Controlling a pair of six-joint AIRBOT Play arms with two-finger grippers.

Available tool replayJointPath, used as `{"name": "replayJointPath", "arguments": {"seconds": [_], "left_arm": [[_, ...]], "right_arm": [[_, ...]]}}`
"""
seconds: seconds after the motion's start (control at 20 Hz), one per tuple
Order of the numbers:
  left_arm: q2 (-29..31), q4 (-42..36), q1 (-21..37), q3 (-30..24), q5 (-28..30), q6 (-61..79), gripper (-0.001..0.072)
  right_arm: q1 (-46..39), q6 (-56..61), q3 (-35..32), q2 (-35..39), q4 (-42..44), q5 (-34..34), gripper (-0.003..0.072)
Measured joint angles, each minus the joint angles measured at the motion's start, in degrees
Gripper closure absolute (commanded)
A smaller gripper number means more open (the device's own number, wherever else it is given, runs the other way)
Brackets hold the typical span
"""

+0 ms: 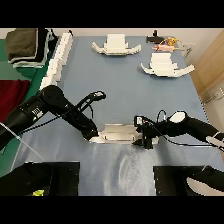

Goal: Fold the box.

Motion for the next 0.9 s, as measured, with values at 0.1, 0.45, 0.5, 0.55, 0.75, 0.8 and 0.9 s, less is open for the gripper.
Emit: {"name": "replayJointPath", "arguments": {"seconds": [0.1,0.45,0.5,0.55,0.75,0.8,0.9], "left_arm": [[-0.39,-4.98,-1.86,0.0,-0.04,-2.56,0.0695],[-6.88,-16.28,1.88,0.0,8.33,-5.25,0.0696],[-8.17,-18.75,3.5,0.0,8.92,-4.79,0.0695],[-9.51,-21.03,4.9,0.0,9.22,-4.33,0.0696],[-16.0,-28.28,8.79,0.02,10.84,-3.45,0.0695],[-17.77,-29.16,9.11,0.02,10.95,-3.56,0.0696],[-21.42,-30.32,9.73,0.02,11.23,-4.74,0.0696]], "right_arm": [[0.0,-0.02,0.0,0.0,0.0,0.0,0.0145],[-0.02,0.0,0.0,0.0,0.02,0.0,0.0145],[0.0,0.0,0.0,0.0,0.02,0.0,0.0145],[0.0,0.0,0.0,0.0,0.02,0.0,0.0145],[-0.02,0.0,0.02,0.0,0.02,0.0,0.0145],[0.0,0.0,0.0,0.0,0.02,0.0,0.0145],[0.0,0.0,0.02,0.0,0.02,0.0,0.0145]]}}
